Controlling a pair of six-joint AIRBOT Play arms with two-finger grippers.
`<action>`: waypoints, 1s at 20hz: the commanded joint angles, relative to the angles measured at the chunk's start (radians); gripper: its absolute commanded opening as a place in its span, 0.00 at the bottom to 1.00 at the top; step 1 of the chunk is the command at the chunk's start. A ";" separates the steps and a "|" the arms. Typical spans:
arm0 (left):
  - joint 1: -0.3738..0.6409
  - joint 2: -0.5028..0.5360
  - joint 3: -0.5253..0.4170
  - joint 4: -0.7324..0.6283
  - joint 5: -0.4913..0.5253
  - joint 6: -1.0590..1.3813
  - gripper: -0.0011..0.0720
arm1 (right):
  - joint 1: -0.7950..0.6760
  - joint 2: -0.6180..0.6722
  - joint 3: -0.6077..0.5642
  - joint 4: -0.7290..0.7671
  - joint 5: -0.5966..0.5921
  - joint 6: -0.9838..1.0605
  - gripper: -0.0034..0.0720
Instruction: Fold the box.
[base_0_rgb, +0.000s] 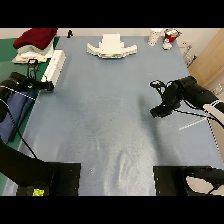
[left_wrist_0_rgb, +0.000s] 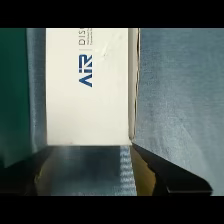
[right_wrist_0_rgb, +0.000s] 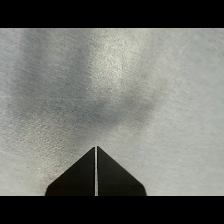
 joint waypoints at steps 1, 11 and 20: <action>0.029 0.053 0.001 0.084 -0.137 -0.018 0.97 | -0.001 -0.001 0.001 0.000 0.000 0.000 0.07; 0.017 0.225 0.001 0.167 -0.702 -0.221 0.03 | -0.001 -0.001 0.001 0.000 0.000 0.000 0.07; -0.557 0.312 -0.016 0.129 -0.715 -0.453 0.03 | -0.001 -0.001 0.001 0.000 0.000 0.000 0.07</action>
